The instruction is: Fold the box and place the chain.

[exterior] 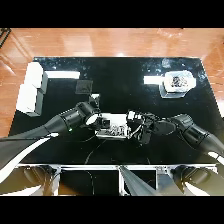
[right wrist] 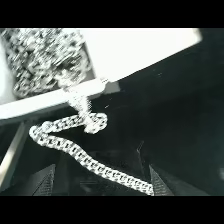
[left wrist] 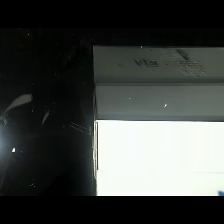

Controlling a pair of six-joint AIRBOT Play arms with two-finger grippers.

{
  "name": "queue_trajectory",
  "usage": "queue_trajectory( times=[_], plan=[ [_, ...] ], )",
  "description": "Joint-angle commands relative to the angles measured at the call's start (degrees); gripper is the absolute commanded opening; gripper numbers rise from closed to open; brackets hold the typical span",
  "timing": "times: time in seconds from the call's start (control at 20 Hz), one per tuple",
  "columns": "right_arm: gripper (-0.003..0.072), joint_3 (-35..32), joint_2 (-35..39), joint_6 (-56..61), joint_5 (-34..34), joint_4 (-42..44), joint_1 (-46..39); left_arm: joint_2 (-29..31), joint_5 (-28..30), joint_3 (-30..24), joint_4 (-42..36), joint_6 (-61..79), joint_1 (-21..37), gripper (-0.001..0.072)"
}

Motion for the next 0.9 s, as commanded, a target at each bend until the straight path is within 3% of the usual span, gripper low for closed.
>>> queue_trajectory(
  times=[0.0,0.45,0.5,0.55,0.6,0.85],
  plan=[
    [0.07,0.0,-0.7,-2.3,-1.4,0.4,-0.9,0.0,0.2,0.0,0.0,0.0,0.0,0.002],
    [0.0699,-0.1,-3.8,-12.0,-0.6,5.3,-1.7,0.0,0.1,0.0,-0.2,0.0,0.0,0.002],
    [0.066,-0.1,-4.1,-12.7,-0.1,5.5,-1.7,0.0,0.1,0.0,-0.2,0.0,0.0,0.002],
    [0.0517,-0.1,-4.4,-12.8,0.7,5.6,-1.7,0.0,0.1,0.0,-0.2,0.0,0.0,0.002],
    [0.0475,-0.1,-4.7,-12.8,1.3,5.8,-1.7,0.0,0.1,0.0,-0.2,0.0,0.0,0.002],
    [0.0473,-0.1,-5.7,-12.8,1.9,6.2,-1.7,0.0,0.1,0.0,-0.2,0.0,0.0,0.002]
  ],
)
